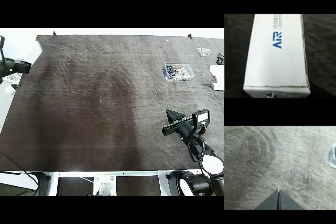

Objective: Fold the box and place the chain.

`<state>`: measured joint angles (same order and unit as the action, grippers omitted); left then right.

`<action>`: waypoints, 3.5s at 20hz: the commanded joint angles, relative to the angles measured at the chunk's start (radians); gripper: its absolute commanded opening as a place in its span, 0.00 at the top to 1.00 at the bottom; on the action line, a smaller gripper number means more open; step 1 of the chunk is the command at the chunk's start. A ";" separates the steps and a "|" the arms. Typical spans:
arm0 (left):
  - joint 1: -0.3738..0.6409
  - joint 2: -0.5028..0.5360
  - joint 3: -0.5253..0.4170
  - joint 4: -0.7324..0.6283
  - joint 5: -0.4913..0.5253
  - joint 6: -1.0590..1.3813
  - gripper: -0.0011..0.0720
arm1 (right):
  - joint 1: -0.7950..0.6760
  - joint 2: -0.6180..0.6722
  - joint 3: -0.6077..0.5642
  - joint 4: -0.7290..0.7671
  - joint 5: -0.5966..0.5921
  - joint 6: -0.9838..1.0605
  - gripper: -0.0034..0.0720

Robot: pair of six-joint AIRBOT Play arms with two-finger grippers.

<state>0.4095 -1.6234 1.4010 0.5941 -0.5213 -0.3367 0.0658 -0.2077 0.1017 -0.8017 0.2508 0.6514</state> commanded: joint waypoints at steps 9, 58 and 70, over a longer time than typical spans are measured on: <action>0.042 -0.245 -0.001 -0.060 0.198 0.035 0.96 | -0.001 0.000 -0.007 0.000 -0.013 0.030 0.95; -0.028 0.936 -0.612 -0.513 -0.240 0.498 0.97 | 0.000 -0.005 0.078 -0.019 -0.134 0.231 0.95; -0.336 1.317 -1.305 -0.576 0.035 0.502 0.96 | 0.000 -0.005 -0.005 -0.074 -0.101 0.231 0.95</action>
<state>0.1070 -0.3454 0.1940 0.0437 -0.5335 0.1623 0.0654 -0.2138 0.1188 -0.8730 0.1448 0.8810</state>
